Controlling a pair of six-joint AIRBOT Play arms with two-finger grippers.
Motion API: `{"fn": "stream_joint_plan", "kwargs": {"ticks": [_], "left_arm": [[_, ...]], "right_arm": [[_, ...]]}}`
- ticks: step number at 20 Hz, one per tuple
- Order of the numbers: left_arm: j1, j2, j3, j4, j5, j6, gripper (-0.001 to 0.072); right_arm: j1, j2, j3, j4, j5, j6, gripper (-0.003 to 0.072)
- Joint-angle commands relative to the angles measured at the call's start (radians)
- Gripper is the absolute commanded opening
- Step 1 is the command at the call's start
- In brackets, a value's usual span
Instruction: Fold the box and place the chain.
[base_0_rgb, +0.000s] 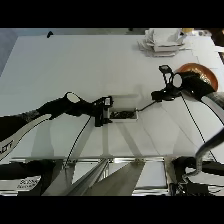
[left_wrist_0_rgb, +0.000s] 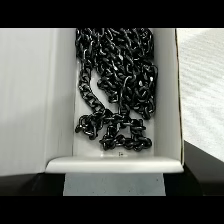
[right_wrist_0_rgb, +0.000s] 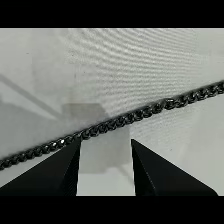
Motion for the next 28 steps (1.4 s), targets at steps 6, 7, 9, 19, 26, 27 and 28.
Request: {"fn": "stream_joint_plan", "kwargs": {"ticks": [6,7,9,19,26,27,28], "left_arm": [[0.001,-0.001,0.0,0.0,0.005,0.0,0.0154],[0.001,-0.001,0.0,0.0,0.005,0.0,0.0154],[0.001,-0.001,0.0,0.0,0.004,0.0,0.0154],[0.001,-0.001,0.0,0.0,0.005,0.0,0.0154],[0.001,-0.001,0.0,0.0,0.005,0.0,0.0154],[0.001,-0.001,0.0,0.0,0.005,0.0,0.0154],[0.001,-0.001,0.0,0.0,0.005,0.0,0.0154]], "right_arm": [[0.0,-0.045,0.0,0.001,0.017,-0.003,0.0064],[0.0,-0.044,0.0,0.003,0.025,-0.006,0.0015],[0.002,-0.039,0.0,0.005,0.042,-0.013,0.0015],[0.032,0.057,0.0,0.012,0.02,-0.03,0.0017],[0.031,0.053,0.0,0.011,-0.039,-0.023,0.0393],[0.031,0.048,0.0,0.011,-0.044,-0.023,0.0324],[0.031,0.039,0.0,0.012,-0.044,-0.023,0.0269]]}}
